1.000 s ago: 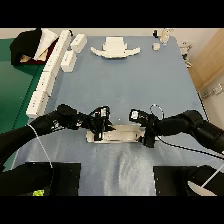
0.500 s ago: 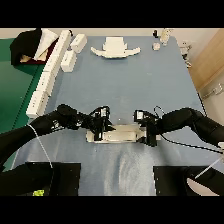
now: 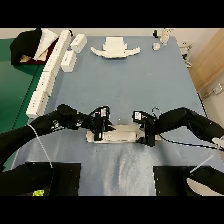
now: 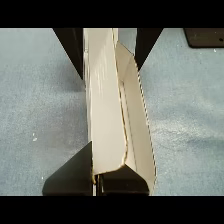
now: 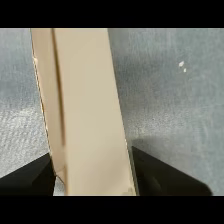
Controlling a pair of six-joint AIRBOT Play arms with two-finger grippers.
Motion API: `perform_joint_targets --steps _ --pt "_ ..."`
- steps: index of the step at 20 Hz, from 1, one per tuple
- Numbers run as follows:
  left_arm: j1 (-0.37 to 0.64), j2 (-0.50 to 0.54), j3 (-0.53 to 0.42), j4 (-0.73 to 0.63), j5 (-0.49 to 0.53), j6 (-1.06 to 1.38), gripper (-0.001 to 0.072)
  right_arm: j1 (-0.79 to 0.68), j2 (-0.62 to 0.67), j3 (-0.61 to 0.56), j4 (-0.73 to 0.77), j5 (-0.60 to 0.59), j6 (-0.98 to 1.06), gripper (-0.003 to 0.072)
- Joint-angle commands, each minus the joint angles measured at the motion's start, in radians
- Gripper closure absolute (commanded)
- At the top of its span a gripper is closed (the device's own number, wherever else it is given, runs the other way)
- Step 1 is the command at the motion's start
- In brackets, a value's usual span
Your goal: Fold the box.
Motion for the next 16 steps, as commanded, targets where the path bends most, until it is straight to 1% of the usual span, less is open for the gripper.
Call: perform_joint_targets --steps 1,5,9,16 --pt "-0.001 0.001 0.0 0.0 0.0 0.0 0.0695 0.001 -0.035 0.0 0.0 0.015 -0.017 -0.0022" --pt "-0.001 0.001 0.0 0.0 0.0 0.0 0.0695 0.001 -0.037 -0.002 -0.015 0.001 -0.017 -0.0022" --pt "-0.001 0.001 0.0 0.0 0.0 0.0 0.0695 0.002 -0.035 -0.008 -0.015 -0.002 -0.017 -0.0005" --pt "-0.001 0.001 0.0 0.0 0.0 0.0 0.0695 0.039 -0.037 -0.01 -0.024 0.05 -0.017 -0.0005"
